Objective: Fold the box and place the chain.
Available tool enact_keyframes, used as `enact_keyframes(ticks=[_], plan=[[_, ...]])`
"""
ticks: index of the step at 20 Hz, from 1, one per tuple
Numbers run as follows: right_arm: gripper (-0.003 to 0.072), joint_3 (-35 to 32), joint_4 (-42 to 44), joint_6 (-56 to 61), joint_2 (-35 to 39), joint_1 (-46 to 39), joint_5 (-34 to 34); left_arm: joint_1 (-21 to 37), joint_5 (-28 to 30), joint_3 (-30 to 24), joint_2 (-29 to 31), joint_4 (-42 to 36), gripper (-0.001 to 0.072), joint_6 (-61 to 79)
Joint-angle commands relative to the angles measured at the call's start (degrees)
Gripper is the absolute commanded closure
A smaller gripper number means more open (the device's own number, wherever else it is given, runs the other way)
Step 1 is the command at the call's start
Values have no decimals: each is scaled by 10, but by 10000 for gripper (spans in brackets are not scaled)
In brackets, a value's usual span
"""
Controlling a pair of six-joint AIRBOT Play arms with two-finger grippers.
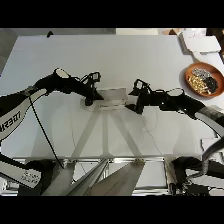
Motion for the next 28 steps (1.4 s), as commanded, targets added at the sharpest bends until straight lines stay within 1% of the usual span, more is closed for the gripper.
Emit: enact_keyframes(ticks=[1, 3, 6, 9, 12, 16, 20, 23, 26, 28], plan=[[-2, 34, -4, -21, -34, -14, 46, 0, 0, 0, 0, 0, 696, 1], [-2, 61, -6, -31, -58, -14, 75, 0, 0, 0, 0, 0, 696, 1], [-2, 87, -8, -31, -83, -14, 84, 0, 0, 0, 0, 0, 696, 1], [-2, 106, -41, -31, -101, -14, 98, 0, 0, 0, 0, 0, 696, 1], [-2, 106, -75, -29, -103, -14, 118, 0, 0, 0, 0, 0, 696, 1], [-2, 106, -75, -28, -107, 11, 121, 0, 0, 0, 0, 0, 696, 1], [-2, 106, -73, -1, -132, 35, 117, 0, 0, 0, 0, 0, 696, 1], [-2, 106, -72, 32, -135, 33, 120, 0, 0, 0, 0, 0, 696, 1], [-2, 105, -72, 37, -135, 28, 150, 0, 0, 0, 0, 0, 696, 1], [-2, 100, -71, 54, -135, 26, 147, 0, 0, 0, 0, 0, 696, 1]])
